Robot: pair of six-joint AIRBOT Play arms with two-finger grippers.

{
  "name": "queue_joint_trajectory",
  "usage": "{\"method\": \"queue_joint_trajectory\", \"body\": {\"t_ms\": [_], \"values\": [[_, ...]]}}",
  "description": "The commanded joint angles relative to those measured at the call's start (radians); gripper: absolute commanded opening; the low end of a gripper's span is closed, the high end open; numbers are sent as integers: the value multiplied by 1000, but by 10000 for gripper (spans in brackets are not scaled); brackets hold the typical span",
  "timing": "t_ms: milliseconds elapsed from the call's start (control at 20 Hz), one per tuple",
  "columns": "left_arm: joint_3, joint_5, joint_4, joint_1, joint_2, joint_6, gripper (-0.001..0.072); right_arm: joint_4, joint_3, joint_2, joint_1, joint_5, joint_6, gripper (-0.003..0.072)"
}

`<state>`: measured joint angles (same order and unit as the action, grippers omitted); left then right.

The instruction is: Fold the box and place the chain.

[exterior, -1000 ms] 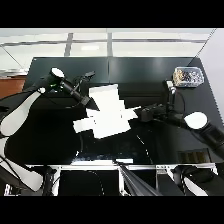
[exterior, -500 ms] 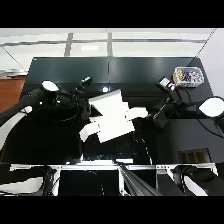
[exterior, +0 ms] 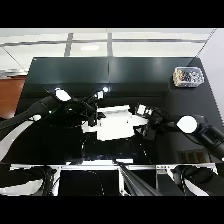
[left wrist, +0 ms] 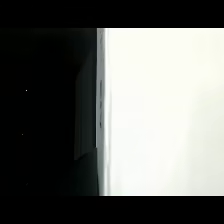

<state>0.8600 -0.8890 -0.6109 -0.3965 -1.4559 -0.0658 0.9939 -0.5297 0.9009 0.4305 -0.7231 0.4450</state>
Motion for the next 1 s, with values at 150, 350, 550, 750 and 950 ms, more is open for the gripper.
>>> {"method": "queue_joint_trajectory", "body": {"t_ms": [150,350,550,750,950], "values": [[1,25,-21,-14,-25,-20,26,2,76,2,79,106,-59,640],[1,24,-22,-14,-25,-20,26,-80,82,53,79,96,-81,718],[1,24,-21,-14,-25,-19,26,-179,81,111,78,48,-368,717],[1,24,-21,-14,-25,-17,27,-178,81,113,76,19,-436,716],[1,22,-21,-14,-25,-17,28,-252,81,133,77,58,-499,716]]}}
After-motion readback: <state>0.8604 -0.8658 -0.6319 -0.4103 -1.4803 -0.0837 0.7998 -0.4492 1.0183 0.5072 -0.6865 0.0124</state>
